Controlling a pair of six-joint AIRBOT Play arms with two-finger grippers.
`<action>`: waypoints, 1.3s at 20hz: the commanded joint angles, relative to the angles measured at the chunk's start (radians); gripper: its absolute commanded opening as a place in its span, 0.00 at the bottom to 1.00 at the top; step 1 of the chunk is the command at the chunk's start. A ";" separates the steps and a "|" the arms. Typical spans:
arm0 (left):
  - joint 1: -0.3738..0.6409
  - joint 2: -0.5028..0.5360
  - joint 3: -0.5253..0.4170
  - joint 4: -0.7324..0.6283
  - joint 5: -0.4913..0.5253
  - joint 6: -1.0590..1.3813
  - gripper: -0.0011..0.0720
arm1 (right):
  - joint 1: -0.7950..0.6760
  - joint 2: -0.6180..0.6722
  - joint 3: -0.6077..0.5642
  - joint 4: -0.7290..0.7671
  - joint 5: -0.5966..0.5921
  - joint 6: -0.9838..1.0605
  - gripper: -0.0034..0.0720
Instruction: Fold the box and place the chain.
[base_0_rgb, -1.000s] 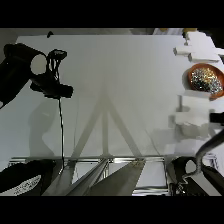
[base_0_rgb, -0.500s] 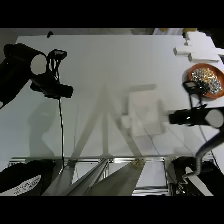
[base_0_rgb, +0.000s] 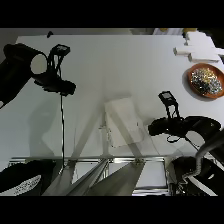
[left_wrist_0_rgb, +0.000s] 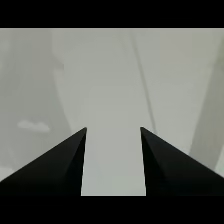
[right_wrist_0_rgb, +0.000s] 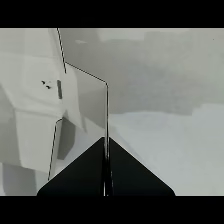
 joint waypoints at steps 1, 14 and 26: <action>0.062 -0.027 -0.003 -0.288 0.019 0.336 0.62 | 0.023 0.001 -0.002 -0.006 0.011 0.030 0.07; 0.063 -0.419 -0.155 -1.032 0.044 0.886 0.92 | 0.023 0.001 -0.002 -0.006 0.009 0.030 0.07; -0.064 -0.516 -0.155 -1.050 0.144 0.980 0.82 | 0.023 0.001 -0.002 -0.006 0.009 0.030 0.07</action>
